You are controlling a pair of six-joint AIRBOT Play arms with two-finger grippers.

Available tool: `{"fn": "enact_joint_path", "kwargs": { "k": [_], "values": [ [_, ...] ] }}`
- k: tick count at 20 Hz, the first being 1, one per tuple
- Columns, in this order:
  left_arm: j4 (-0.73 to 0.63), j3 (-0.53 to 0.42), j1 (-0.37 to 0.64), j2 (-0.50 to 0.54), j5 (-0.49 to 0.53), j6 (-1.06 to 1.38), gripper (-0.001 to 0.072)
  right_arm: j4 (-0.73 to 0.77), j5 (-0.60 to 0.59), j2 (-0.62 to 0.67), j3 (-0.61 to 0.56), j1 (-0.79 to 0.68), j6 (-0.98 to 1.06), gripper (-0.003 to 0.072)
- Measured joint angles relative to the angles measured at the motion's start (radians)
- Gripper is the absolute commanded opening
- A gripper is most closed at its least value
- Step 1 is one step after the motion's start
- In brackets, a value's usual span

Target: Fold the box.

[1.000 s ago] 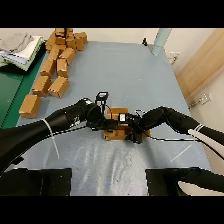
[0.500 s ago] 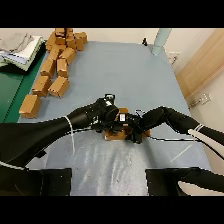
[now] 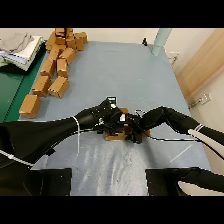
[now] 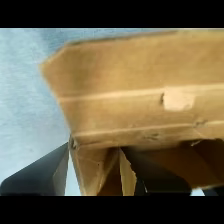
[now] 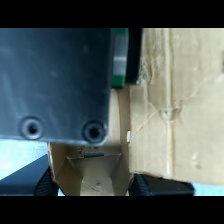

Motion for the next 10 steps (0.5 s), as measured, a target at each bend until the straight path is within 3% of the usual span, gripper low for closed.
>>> {"fn": "enact_joint_path", "kwargs": {
  "k": [6, 7, 8, 10],
  "values": [
    [-0.005, 0.0, -0.001, -0.031, 0.009, -0.001, 0.0435, 0.0, 0.0, 0.0, 0.0, 0.0, 0.0, 0.0511],
    [-0.005, 0.0, -0.001, -0.032, 0.009, -0.001, 0.0187, 0.0, 0.0, 0.0, 0.0, 0.0, 0.0, 0.0511],
    [-0.005, 0.0, -0.001, -0.033, 0.01, -0.002, 0.0011, 0.0, 0.0, 0.0, 0.0, 0.0, 0.0, 0.0511],
    [0.008, 0.0, 0.0, -0.035, 0.005, -0.005, 0.0013, 0.0, -0.006, 0.0, 0.0, -0.002, 0.004, 0.0511]
  ]
}}
